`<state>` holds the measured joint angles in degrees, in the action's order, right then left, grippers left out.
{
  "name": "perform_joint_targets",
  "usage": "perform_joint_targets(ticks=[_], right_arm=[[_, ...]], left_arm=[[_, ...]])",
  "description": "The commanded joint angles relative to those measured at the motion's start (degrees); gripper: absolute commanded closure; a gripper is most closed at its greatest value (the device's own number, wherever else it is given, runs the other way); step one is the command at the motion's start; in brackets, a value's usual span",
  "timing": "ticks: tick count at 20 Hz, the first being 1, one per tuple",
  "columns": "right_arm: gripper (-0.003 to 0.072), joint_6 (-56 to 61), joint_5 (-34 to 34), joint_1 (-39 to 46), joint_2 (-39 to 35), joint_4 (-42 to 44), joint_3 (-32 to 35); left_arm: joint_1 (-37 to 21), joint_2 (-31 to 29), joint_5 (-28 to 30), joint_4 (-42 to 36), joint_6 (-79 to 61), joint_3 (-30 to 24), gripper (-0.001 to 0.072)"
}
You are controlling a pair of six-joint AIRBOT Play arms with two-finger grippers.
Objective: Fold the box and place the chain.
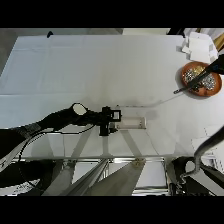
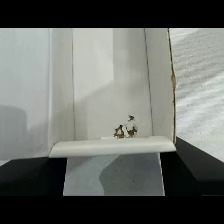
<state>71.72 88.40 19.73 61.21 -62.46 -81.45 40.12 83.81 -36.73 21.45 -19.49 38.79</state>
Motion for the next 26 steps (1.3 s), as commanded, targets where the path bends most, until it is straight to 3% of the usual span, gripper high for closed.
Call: perform_joint_targets(ticks=[1,7,17,26], right_arm=[[0.0677,-0.2,3.5,-4.1,-3.7,2.9,0.0],[0.0677,-0.2,7.3,-18.2,-7.0,1.3,0.0],[0.0677,1.5,9.4,-25.5,-9.1,0.5,1.2],[0.0677,3.0,-1.3,-37.2,-10.4,1.5,10.8]], left_arm=[[0.0,0.0,0.0,0.0,0.0,0.0,0.0435],[0.0,0.0,0.0,0.0,0.0,0.0,0.0435],[0.0,0.0,0.0,0.0,0.0,0.0,0.0435],[0.0,0.0,0.0,0.0,0.0,0.0,0.0435]])
